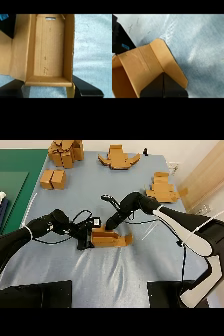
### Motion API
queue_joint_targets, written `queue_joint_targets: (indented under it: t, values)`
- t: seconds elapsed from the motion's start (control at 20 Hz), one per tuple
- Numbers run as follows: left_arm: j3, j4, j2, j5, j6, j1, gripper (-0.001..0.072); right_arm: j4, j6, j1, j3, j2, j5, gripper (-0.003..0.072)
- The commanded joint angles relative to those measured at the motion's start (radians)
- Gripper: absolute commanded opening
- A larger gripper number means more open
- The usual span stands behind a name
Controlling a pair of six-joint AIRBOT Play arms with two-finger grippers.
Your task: Fold the box.
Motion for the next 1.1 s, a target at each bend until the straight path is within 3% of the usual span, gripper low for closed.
queue_joint_targets:
  t: [0.0, 0.1, 0.2, 0.35, 0.45, 0.5, 0.55, 0.6, 0.8, 1.05]
  values:
    - [0.000, -0.001, 0.000, 0.002, 0.000, 0.000, 0.0016, -0.007, -0.005, -0.011, 0.018, 0.038, -0.053, 0.0004]
    - [0.000, -0.001, 0.000, 0.002, 0.000, 0.000, 0.0016, -0.048, -0.010, -0.032, 0.003, 0.137, -0.055, 0.0004]
    - [0.000, -0.001, 0.000, -0.002, 0.000, 0.000, 0.0017, -0.059, -0.064, -0.071, -0.106, 0.286, 0.018, 0.0003]
    - [0.000, 0.000, 0.000, 0.001, 0.001, 0.001, 0.0017, -0.082, -0.251, -0.108, -0.439, 0.568, 0.277, 0.0003]
    - [0.000, -0.001, 0.000, 0.001, 0.001, 0.001, 0.0017, -0.092, -0.483, -0.099, -0.622, 0.669, 0.307, 0.0007]
    - [0.000, -0.001, 0.000, 0.001, 0.001, 0.001, 0.0017, -0.092, -0.616, -0.089, -0.680, 0.684, 0.305, 0.0124]
    - [0.000, -0.001, 0.000, 0.001, 0.001, 0.001, 0.0017, -0.095, -0.730, -0.078, -0.709, 0.683, 0.309, 0.0377]
    - [0.000, -0.001, 0.000, 0.001, 0.001, 0.001, 0.0017, -0.108, -0.728, -0.064, -0.719, 0.676, 0.361, 0.0541]
    - [0.000, -0.001, 0.000, 0.001, 0.001, 0.001, 0.0017, -0.099, -0.728, -0.010, -0.716, 0.652, 0.534, 0.0543]
    - [0.000, -0.001, 0.000, 0.000, 0.001, 0.001, 0.0018, -0.053, -0.728, 0.008, -0.687, 0.577, 0.511, 0.0543]
